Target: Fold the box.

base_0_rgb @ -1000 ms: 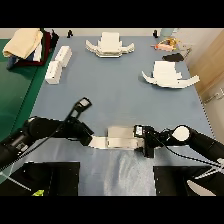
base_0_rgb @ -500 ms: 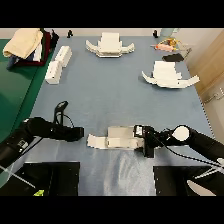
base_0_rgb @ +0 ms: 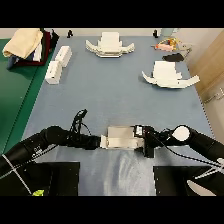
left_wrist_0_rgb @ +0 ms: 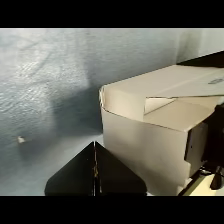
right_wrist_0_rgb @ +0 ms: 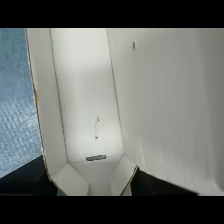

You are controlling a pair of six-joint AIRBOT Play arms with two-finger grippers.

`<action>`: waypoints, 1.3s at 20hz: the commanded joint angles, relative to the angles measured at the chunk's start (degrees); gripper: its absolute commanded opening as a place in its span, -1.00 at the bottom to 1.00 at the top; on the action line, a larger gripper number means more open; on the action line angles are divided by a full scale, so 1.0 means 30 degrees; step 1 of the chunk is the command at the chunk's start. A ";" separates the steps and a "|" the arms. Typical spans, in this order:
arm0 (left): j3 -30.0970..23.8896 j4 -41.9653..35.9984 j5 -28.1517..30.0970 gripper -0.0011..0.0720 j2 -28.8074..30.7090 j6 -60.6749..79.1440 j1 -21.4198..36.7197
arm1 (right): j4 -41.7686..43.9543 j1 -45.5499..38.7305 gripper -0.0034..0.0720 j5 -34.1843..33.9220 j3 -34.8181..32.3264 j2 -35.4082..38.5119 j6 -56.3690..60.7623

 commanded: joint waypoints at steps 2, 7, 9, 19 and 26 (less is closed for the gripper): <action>0.0466 -0.0758 0.0299 -0.93 0.0073 -0.0138 -0.0510 | 0.0000 0.0007 0.44 0.0000 0.0015 0.0015 0.0000; 0.0743 -0.0736 -0.1931 -0.92 0.0889 -0.0321 0.1654 | 0.0000 0.0007 0.44 0.0000 0.0015 0.0015 0.0000; 0.0903 -0.0721 -0.2106 0.51 0.1093 -0.0270 0.1807 | 0.0000 0.0007 0.44 0.0000 0.0015 0.0015 0.0000; 0.0896 -0.1763 -0.1013 0.50 0.0794 -0.0146 0.1778 | 0.0000 0.0007 0.44 0.0000 0.0015 0.0015 0.0007; 0.3104 0.3694 -0.0678 0.44 -0.0852 -0.6863 -0.1224 | 0.0000 0.0007 0.44 0.0000 0.0015 0.0015 0.0007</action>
